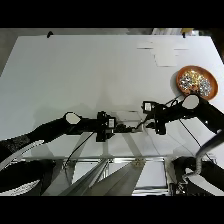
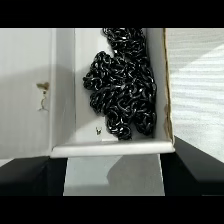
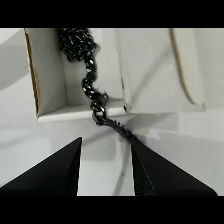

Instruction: Fold the box and place the chain.

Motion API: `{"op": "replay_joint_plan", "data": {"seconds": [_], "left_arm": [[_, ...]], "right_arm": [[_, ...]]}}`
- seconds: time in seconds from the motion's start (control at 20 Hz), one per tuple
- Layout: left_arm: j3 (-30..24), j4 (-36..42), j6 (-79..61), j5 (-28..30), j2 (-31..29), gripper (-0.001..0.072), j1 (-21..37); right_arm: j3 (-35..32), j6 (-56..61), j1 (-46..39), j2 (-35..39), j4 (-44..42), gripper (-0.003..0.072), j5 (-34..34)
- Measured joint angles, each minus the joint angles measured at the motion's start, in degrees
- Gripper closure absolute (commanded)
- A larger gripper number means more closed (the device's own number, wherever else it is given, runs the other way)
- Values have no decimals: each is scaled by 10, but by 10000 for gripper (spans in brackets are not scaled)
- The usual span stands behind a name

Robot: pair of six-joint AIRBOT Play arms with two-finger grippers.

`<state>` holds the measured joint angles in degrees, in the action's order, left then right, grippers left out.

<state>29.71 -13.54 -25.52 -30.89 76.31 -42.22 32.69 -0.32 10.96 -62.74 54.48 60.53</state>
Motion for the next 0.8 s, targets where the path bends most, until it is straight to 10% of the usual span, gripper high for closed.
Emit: {"op": "replay_joint_plan", "data": {"seconds": [0.15, 0.3, 0.8], "left_arm": [[0, 0, 0, 0, 0, 559, 0], [0, 0, 0, 0, 0, 559, 0], [0, 0, 0, 0, 0, 559, 0]], "right_arm": [[-6, -20, 5, -23, -20, 434, -23], [-9, -28, 7, -43, -30, 674, -34], [27, 90, 7, 65, 91, 672, 40]]}}
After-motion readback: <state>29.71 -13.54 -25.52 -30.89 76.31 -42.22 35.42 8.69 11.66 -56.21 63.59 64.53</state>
